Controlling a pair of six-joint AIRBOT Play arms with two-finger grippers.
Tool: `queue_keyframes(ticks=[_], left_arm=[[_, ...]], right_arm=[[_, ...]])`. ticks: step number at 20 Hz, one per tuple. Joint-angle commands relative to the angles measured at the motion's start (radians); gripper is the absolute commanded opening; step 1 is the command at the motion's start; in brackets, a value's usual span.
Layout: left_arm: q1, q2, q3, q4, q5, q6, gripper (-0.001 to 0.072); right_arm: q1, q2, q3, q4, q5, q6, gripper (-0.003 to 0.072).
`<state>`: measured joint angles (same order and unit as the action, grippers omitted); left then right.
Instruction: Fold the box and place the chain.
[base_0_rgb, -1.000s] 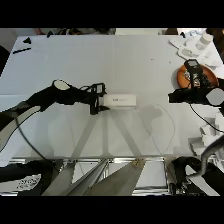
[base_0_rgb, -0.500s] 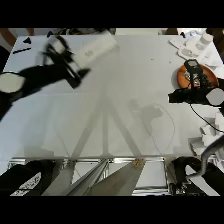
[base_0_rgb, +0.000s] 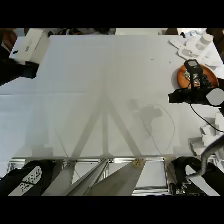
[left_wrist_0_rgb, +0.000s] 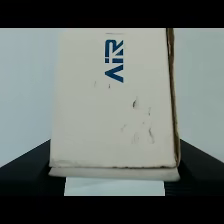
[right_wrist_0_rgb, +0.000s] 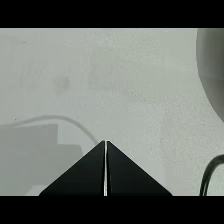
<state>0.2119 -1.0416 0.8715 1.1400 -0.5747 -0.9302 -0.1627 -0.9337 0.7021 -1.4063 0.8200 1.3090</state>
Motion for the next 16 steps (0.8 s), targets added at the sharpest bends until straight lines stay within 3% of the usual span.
queue_keyframes(ticks=[1, 8, 9, 11, 12, 13, 16], left_arm=[[0.076, -0.138, 0.000, 0.066, -0.013, -0.061, 0.0009], [0.073, -0.398, 0.000, 0.065, 0.081, -0.061, 0.0022], [0.073, -0.411, 0.000, 0.066, 0.084, -0.061, 0.0123], [0.073, -0.418, 0.000, 0.066, 0.089, -0.061, 0.0516], [0.073, -0.418, 0.000, 0.066, 0.091, -0.061, 0.0620], [0.073, -0.418, 0.000, 0.066, 0.093, -0.061, 0.0689], [0.073, -0.410, 0.001, 0.066, 0.080, -0.061, 0.0697]], right_arm=[[-0.001, 0.001, 0.001, 0.000, 0.000, 0.000, 0.0017], [-0.001, 0.001, 0.001, 0.000, 0.000, 0.000, 0.0017], [-0.001, 0.001, 0.001, 0.000, 0.000, 0.000, 0.0017], [-0.001, 0.001, 0.001, 0.000, 0.000, 0.000, 0.0017], [-0.001, 0.001, 0.001, 0.000, 0.000, 0.000, 0.0017], [-0.001, 0.001, 0.001, 0.000, 0.000, 0.000, 0.0017], [-0.001, 0.001, 0.001, 0.000, 0.000, 0.000, 0.0017]])
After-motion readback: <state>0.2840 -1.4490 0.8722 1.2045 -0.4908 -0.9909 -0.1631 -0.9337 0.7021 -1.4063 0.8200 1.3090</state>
